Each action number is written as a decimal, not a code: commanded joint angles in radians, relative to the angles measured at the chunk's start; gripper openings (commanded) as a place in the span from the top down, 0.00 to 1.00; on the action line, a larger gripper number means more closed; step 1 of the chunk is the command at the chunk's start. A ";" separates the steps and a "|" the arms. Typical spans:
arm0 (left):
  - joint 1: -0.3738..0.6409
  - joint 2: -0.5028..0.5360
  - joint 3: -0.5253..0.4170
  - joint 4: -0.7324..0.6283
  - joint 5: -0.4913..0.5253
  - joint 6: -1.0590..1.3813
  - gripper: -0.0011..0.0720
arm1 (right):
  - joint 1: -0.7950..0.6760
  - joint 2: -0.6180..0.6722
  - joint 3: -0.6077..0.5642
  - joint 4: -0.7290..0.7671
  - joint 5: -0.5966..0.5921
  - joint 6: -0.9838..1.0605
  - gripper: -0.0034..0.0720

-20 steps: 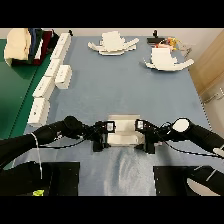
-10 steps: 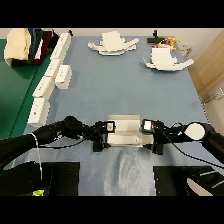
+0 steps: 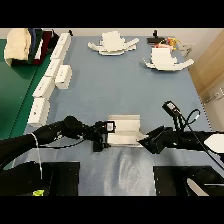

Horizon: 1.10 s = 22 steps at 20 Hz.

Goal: Fold the box.

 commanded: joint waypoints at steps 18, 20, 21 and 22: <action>0.000 0.000 0.001 0.000 -0.002 0.000 0.57 | 0.002 -0.800 0.407 0.309 -0.057 -0.207 0.87; 0.000 0.000 0.001 0.000 -0.002 0.000 0.57 | 0.003 -0.852 0.407 0.270 -0.058 -0.209 0.87; 0.000 0.000 0.001 0.000 -0.002 0.000 0.57 | 0.007 -0.874 0.404 0.252 -0.060 -0.218 0.87; 0.000 0.000 0.001 0.000 -0.002 0.000 0.57 | 0.014 -0.892 0.401 0.244 -0.061 -0.238 0.87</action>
